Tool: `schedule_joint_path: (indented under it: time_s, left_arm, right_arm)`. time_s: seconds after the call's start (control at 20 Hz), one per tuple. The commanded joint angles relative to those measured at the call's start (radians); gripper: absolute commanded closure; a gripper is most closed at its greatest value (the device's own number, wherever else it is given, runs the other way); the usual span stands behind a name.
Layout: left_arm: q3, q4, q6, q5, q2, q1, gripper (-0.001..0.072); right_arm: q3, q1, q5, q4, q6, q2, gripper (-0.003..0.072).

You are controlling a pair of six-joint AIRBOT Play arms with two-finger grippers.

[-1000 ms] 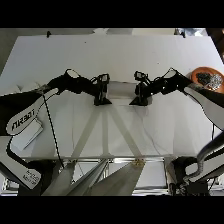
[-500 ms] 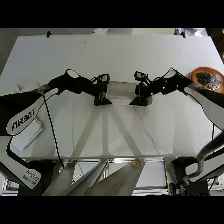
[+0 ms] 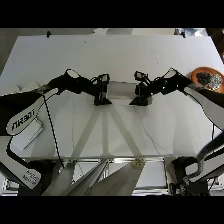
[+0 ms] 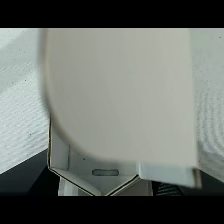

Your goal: Fold the box and place the chain.

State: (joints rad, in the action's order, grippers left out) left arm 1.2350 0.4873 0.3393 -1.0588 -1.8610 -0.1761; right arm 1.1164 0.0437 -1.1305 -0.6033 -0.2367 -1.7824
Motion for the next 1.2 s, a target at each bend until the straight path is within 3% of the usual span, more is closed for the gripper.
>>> schedule_joint_path:
  time_s: [0.0,0.1,0.35,0.5,0.75,0.9,0.95,1.0,1.05,1.15]
  left_arm:
    - [0.001,0.000,0.000,0.001,0.001,0.000,0.0270]
    - [0.001,0.000,0.000,0.001,0.001,0.000,0.0270]
    - [0.001,0.000,0.000,0.001,0.001,0.000,0.0267]
    - [0.001,0.000,-0.001,0.001,0.001,0.000,0.0192]
    - [0.001,0.000,-0.009,0.010,0.001,0.000,0.0192]
    - [0.001,0.000,-0.014,0.016,0.001,0.000,0.0192]
    - [0.001,0.000,-0.014,0.016,0.001,0.000,0.0193]
    - [0.001,0.000,-0.014,0.016,0.001,0.000,0.0193]
    - [0.001,0.000,-0.015,0.016,0.001,0.000,0.0193]
    - [0.001,0.001,-0.014,0.016,0.001,0.000,0.0193]
  right_arm:
    - [0.000,-0.001,-0.007,0.002,0.000,0.000,0.0260]
    - [0.000,0.000,-0.004,0.004,0.000,0.001,0.0093]
    - [0.000,0.026,-0.003,-0.044,0.000,0.063,0.0089]
    - [0.000,0.083,-0.003,-0.131,0.002,0.124,0.0089]
    - [0.000,0.172,-0.051,-0.167,0.101,0.189,0.0107]
    - [0.000,0.167,-0.191,-0.147,0.136,0.195,0.0209]
    - [0.000,0.156,-0.238,-0.124,0.136,0.195,0.0323]
    - [0.000,0.141,-0.286,-0.094,0.135,0.195,0.0548]
    - [0.000,0.124,-0.315,-0.060,0.134,0.195,0.0673]
    - [0.000,0.081,-0.306,0.016,0.135,0.195,0.0676]
